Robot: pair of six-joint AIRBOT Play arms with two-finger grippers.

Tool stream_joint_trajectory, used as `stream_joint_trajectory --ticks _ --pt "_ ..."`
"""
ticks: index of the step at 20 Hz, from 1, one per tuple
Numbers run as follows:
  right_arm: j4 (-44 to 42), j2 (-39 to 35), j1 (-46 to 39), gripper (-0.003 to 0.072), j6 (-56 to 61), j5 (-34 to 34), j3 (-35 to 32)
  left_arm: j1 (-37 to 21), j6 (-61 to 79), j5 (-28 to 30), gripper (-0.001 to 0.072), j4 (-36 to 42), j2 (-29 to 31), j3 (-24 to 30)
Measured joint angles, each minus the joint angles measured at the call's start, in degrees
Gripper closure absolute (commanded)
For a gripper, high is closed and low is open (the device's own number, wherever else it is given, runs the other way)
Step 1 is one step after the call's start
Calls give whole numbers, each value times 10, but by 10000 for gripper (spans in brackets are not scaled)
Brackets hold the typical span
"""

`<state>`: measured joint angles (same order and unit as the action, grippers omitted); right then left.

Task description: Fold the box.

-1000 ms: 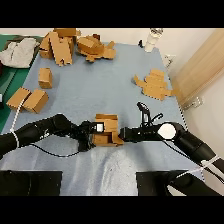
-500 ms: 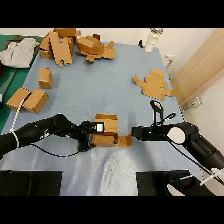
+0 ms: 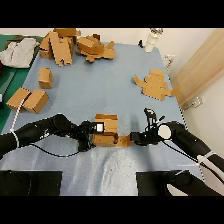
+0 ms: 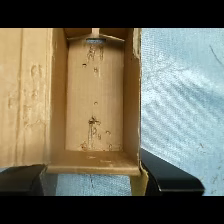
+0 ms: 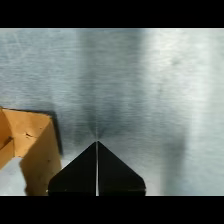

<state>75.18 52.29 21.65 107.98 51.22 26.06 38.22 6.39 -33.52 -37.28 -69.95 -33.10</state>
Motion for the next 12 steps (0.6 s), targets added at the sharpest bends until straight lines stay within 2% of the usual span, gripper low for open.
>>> stream_joint_trajectory --ticks 12 --pt "-117 12 44 684 -54 -44 1 0 0 0 189 0 0 0"
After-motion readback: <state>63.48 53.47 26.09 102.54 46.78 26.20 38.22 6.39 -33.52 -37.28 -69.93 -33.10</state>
